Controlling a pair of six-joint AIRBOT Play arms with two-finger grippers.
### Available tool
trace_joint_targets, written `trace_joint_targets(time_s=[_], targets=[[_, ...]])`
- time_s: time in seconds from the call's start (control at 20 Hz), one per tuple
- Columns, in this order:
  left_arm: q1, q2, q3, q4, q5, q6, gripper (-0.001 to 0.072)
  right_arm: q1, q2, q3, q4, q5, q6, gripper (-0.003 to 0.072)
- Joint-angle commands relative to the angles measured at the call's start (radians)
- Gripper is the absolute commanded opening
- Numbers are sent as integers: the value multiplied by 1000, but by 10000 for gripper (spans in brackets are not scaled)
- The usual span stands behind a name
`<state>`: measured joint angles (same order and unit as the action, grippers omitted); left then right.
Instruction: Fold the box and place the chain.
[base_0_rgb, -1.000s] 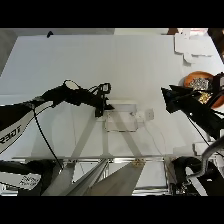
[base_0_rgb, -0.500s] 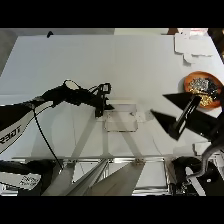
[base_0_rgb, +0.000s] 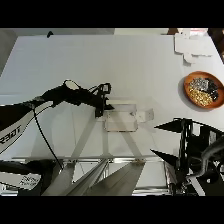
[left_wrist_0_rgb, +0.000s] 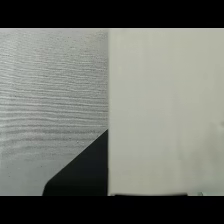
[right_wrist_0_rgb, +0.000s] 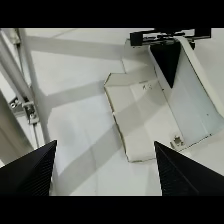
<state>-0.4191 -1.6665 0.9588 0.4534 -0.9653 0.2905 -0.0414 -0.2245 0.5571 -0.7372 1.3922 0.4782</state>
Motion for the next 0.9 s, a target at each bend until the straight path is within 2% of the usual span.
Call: trace_joint_targets(time_s=[0.0,0.1,0.2,0.5,0.65,0.85], targets=[[0,-1,-1,0,0,0,4,3,4,2,-11,39,-16,706],[0,-1,-1,0,0,-1,23,3,4,2,-11,36,-16,701],[0,-1,-1,0,0,-2,23,3,2,-1,-13,29,-16,654],[0,-1,-1,0,0,-2,23,3,-5,-90,-12,29,-15,655],[0,-1,-1,0,0,-2,23,3,-31,-96,-23,42,-16,655],[0,-1,-1,0,0,-2,23,3,-115,-96,-25,-123,-24,667]])
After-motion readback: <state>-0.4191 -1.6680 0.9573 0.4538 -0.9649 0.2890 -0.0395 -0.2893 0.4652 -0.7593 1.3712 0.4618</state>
